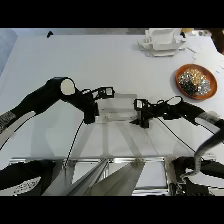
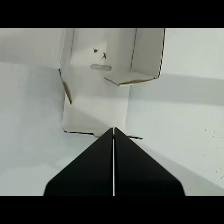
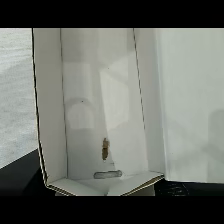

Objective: Fold the box and place the chain.

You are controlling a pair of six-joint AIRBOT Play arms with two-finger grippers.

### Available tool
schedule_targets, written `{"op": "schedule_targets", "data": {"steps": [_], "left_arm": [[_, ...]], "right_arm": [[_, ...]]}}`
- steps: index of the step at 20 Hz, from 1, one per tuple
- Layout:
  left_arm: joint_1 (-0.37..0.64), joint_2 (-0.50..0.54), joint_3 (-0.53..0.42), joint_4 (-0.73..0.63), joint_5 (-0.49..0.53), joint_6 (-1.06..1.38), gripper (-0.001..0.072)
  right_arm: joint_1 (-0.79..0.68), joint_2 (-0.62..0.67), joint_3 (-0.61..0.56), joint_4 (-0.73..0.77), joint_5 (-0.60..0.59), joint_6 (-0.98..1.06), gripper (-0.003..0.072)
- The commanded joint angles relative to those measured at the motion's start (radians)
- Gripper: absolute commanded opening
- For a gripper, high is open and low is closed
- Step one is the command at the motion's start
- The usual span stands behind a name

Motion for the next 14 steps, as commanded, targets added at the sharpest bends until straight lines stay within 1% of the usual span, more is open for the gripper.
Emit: {"op": "schedule_targets", "data": {"steps": [1, 2, 3, 4, 5, 6, 7, 9, 10, 12, 14], "left_arm": [[0.049, -0.005, -0.026, 0.027, -0.042, 0.049, 0.0009], [0.051, -0.005, -0.037, 0.027, -0.04, 0.103, 0.0012], [0.052, -0.005, -0.048, 0.027, -0.041, 0.157, 0.0035], [0.052, -0.005, -0.055, 0.027, -0.041, 0.192, 0.0106], [0.052, -0.005, -0.057, 0.027, -0.035, 0.216, 0.0157], [0.052, -0.005, -0.057, 0.026, -0.016, 0.233, 0.0157], [0.051, -0.005, -0.057, 0.023, 0.01, 0.261, 0.0198], [0.049, -0.006, -0.057, 0.007, 0.089, 0.339, 0.0405], [0.049, -0.008, -0.057, -0.003, 0.136, 0.383, 0.0464], [0.049, -0.01, -0.057, -0.018, 0.201, 0.463, 0.0464], [0.048, -0.024, -0.058, -0.062, 0.212, 0.544, 0.0454]], "right_arm": [[0.0, 0.0, 0.0, 0.0, 0.0, 0.0, 0.0382], [0.0, 0.0, 0.0, 0.0, 0.0, 0.0, 0.0382], [0.0, 0.0, 0.0, 0.0, 0.0, 0.0, 0.0382], [0.0, 0.0, 0.0, 0.0, 0.001, 0.0, 0.0382], [0.0, 0.0, 0.0, 0.0, 0.001, 0.0, 0.0382], [0.0, 0.0, 0.0, 0.0, 0.0, 0.0, 0.0382], [0.0, 0.0, 0.0, 0.0, 0.001, 0.0, 0.0382], [0.0, 0.0, 0.0, 0.0, 0.001, 0.0, 0.0382], [0.0, 0.0, 0.0, 0.0, 0.0, 0.0, 0.0382], [0.0, 0.0, 0.0, 0.0, 0.001, 0.0, 0.0382], [0.0, 0.0, 0.0, 0.0, 0.001, 0.0, 0.0382]]}}
